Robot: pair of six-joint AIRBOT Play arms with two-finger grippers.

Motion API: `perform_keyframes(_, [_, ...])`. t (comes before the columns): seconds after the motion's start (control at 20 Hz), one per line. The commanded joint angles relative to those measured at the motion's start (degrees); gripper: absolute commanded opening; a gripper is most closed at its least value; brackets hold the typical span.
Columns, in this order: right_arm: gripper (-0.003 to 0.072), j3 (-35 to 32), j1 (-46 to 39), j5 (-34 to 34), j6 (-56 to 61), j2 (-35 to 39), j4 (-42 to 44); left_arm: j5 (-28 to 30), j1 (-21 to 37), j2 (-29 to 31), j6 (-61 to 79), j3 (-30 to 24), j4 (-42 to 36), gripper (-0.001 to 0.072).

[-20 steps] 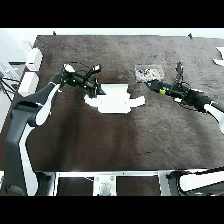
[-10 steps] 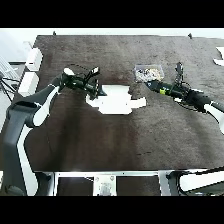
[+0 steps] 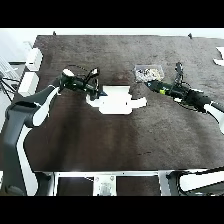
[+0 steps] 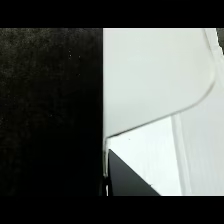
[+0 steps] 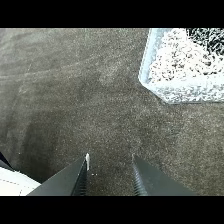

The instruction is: Fold the box and place the chain.

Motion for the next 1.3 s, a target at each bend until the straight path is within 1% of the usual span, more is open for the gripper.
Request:
perform_keyframes(0.0, [0.0348, 0.00, 0.04, 0.00, -0.09, -0.04, 0.00, 2.21, 0.11, 2.21, 4.85, -3.56, -3.37, 0.0016])
perform_keyframes(0.05, [0.0348, 0.00, 0.04, -0.02, -0.07, -0.04, 0.02, 3.56, 0.33, 2.62, 5.18, -4.50, -3.41, 0.0016])
perform_keyframes(0.3, [0.0348, 0.00, 1.03, -0.04, -0.09, -0.04, 0.07, 3.43, 0.70, 2.62, 5.09, -5.01, -2.73, 0.0018])
perform_keyframes(0.6, [0.0348, 0.00, 1.16, 0.07, -3.06, -0.04, 0.04, 3.37, 0.70, 2.62, 5.16, -4.98, -2.71, 0.0022])
perform_keyframes(0.7, [0.0358, 0.00, 1.14, 2.71, -5.64, 0.02, 0.07, 3.37, 0.70, 2.62, 5.14, -4.98, -2.71, 0.0022])
perform_keyframes(0.75, [0.0378, -0.02, 1.14, 5.16, -7.74, 0.11, -0.04, 3.37, 0.70, 2.62, 5.11, -4.98, -2.73, 0.0022])
perform_keyframes(0.85, [0.0378, -0.33, 1.09, 10.80, -10.14, 1.09, -2.45, 3.34, 0.70, 2.62, 5.14, -4.98, -2.73, 0.0022])
perform_keyframes(0.95, [0.0378, -1.79, 1.09, 14.73, -11.63, 3.72, -4.26, 3.32, 0.68, 2.62, 5.11, -4.98, -2.75, 0.0022])
perform_keyframes(1.05, [0.0373, -4.55, 1.11, 16.94, -14.82, 7.98, -4.35, 3.32, 0.70, 2.62, 4.96, -4.98, -2.75, 0.0022])
perform_keyframes(1.15, [0.0362, -8.81, 1.40, 17.05, -17.20, 13.57, -4.31, 3.32, 0.68, 2.62, 4.98, -4.98, -2.75, 0.0022])
perform_keyframes(1.25, [0.0370, -13.29, 2.67, 17.03, -24.33, 18.38, -4.26, 3.41, 0.68, 2.62, 4.98, -4.98, -2.75, 0.0022])
